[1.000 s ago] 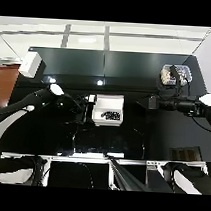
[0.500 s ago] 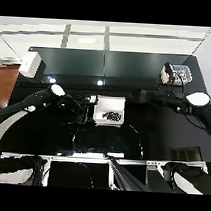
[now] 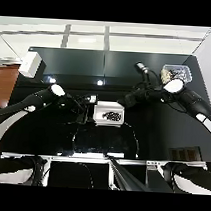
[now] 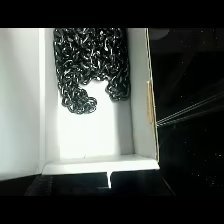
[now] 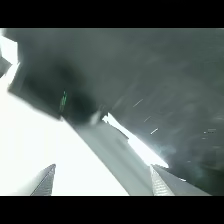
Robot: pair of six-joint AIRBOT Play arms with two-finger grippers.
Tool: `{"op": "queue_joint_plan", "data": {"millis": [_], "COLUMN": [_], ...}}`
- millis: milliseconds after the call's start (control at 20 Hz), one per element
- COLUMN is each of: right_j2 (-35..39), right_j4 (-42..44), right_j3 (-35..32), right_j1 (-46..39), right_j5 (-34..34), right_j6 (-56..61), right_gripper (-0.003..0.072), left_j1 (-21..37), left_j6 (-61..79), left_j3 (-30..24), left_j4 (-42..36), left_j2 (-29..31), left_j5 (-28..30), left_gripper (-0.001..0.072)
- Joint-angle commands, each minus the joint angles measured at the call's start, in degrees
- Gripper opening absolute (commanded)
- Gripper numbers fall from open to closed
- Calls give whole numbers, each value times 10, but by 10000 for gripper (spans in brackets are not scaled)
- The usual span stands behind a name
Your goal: Fold the box and place the chain.
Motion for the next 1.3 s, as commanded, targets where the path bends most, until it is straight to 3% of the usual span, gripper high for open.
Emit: {"op": "queue_joint_plan", "data": {"millis": [0,350,850,900,950,1000,1100,1250], "right_j2": [-1,-3,-15,-16,-16,-16,-16,-16], "right_j4": [-54,-58,-62,-63,-63,-63,-63,-63], "right_j3": [21,19,14,14,14,14,14,4], "right_j1": [5,63,70,69,69,69,69,69], "right_j5": [103,57,59,58,58,59,66,69], "right_j6": [-184,-241,-243,-243,-243,-243,-243,-243], "right_gripper": [677,677,677,597,443,408,242,244], "left_j1": [0,0,0,0,0,0,0,0], "left_j6": [0,-1,-1,-1,-1,-1,-1,-1], "left_j3": [0,0,0,0,0,0,0,0], "left_j4": [0,0,0,0,0,0,0,0], "left_j2": [0,0,0,0,0,0,0,0], "left_j5": [1,2,2,2,2,2,2,2], "left_gripper": [446,446,445,446,446,445,446,445]}}
